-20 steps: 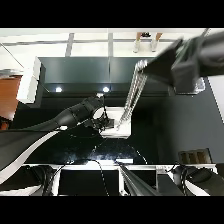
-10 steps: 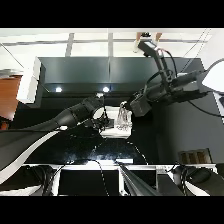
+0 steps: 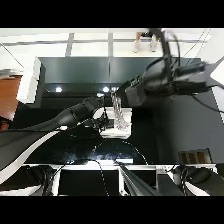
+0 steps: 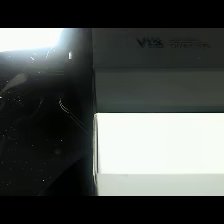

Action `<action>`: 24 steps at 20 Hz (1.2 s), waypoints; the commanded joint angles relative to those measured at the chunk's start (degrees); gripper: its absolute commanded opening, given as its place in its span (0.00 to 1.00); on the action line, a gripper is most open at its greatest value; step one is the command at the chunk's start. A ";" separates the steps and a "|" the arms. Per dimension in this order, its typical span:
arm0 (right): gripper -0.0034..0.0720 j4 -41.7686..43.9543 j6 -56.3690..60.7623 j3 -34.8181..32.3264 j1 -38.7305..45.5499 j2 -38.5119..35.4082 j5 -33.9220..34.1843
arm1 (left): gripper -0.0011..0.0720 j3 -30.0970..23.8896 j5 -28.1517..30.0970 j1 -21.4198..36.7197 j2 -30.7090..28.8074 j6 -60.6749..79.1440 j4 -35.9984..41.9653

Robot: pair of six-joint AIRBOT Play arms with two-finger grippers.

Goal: Fold the box and place the chain.

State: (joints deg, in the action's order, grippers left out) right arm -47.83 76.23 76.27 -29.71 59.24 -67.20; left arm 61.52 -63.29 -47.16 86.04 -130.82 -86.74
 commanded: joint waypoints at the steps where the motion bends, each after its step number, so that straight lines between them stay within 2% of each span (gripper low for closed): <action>1: 0.07 0.13 -0.15 4.00 0.33 0.04 -2.69 | 0.06 0.00 -0.02 0.02 0.02 0.11 -0.02; 5: 0.07 -6.45 1.68 2.01 0.31 0.13 -8.72 | 0.06 0.02 0.00 0.02 0.02 0.09 -0.02; 8: 0.07 -6.69 1.81 -3.56 0.31 0.15 -9.60 | 0.06 0.00 0.02 0.02 0.02 0.09 -0.02; 14: 0.08 -5.53 2.23 -17.94 -0.15 1.92 2.23 | 0.06 0.00 0.22 0.02 0.02 0.09 -0.28; 18: 0.08 -5.60 2.47 -19.32 -2.80 5.60 3.23 | 0.06 0.02 0.24 0.11 0.02 0.09 -0.26; 19: 0.24 -5.77 2.62 -19.32 -3.15 5.86 3.63 | 0.06 0.02 0.22 0.11 0.02 0.09 -0.26; 21: 0.68 -6.47 2.89 -19.30 -2.43 5.77 2.62 | 0.06 0.02 0.22 0.11 0.02 0.09 -0.24; 22: 0.84 -6.51 2.86 -19.28 -1.11 5.68 0.72 | 0.06 0.02 0.20 0.11 0.02 0.09 -0.22; 24: 0.85 -7.45 2.84 -19.28 2.93 4.85 -3.89 | 0.06 0.02 0.22 0.13 0.02 0.07 -0.20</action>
State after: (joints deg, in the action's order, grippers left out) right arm -54.28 79.07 57.28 -29.93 64.47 -66.65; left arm 61.52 -63.07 -47.09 86.04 -130.78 -86.96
